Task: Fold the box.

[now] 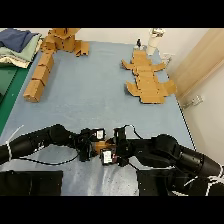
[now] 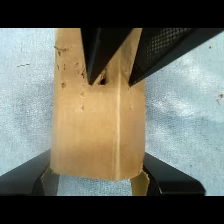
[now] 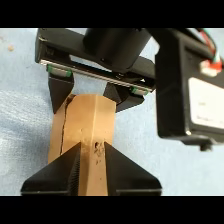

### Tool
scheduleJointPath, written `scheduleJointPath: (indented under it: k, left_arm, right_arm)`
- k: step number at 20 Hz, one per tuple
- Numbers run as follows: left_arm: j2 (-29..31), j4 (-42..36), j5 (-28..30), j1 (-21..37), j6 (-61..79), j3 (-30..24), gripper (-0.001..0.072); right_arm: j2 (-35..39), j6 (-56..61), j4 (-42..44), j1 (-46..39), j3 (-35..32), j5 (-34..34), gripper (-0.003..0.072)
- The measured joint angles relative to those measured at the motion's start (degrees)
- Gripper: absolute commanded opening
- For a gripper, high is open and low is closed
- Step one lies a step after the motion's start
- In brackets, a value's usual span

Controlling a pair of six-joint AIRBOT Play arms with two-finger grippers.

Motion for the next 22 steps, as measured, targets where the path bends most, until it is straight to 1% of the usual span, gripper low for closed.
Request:
scheduleJointPath:
  k: [6, 12, 13, 14, 17, 18, 19, 20, 22]
  left_arm:
    - [0.0, 0.0, 0.0, 0.0, 0.0, 0.0, 0.0459]
    - [0.0, 0.0, 0.0, 0.0, 0.0, 0.0, 0.0459]
    - [0.0, 0.0, 0.0, 0.0, 0.0, 0.0, 0.0459]
    - [0.0, 0.0, 0.0, 0.0, 0.0, 0.0, 0.0459]
    - [0.0, 0.0, 0.0, 0.0, 0.0, 0.0, 0.0460]
    - [0.0, 0.0, 0.0, 0.0, 0.0, 0.0, 0.0459]
    - [0.0, 0.0, 0.0, 0.0, 0.0, 0.0, 0.0459]
    - [0.0, 0.0, 0.0, 0.0, 0.0, 0.0, 0.0459]
    - [0.0, 0.0, 0.0, 0.0, 0.0, 0.0, 0.0459]
  right_arm:
    - [-2.4, 0.0, 0.2, 0.0, 0.0, 0.0, 0.0197]
    - [-3.2, 0.1, 1.4, 1.2, 0.0, -1.0, 0.0199]
    - [-3.2, 0.2, 1.6, 1.3, 0.0, -1.3, 0.0210]
    - [-3.1, 0.4, 1.7, 1.5, 0.1, -1.5, 0.0241]
    - [-1.5, 4.7, 1.4, 1.6, 1.3, -2.5, 0.0242]
    - [-0.5, 8.9, 1.2, 1.5, 2.1, -3.7, 0.0205]
    - [0.8, 15.4, 1.0, 1.2, 3.1, -5.9, 0.0073]
    - [2.2, 23.4, 0.9, 0.9, 3.8, -8.5, 0.0003]
    - [5.1, 40.5, 1.6, 0.6, 3.9, -13.0, 0.0002]
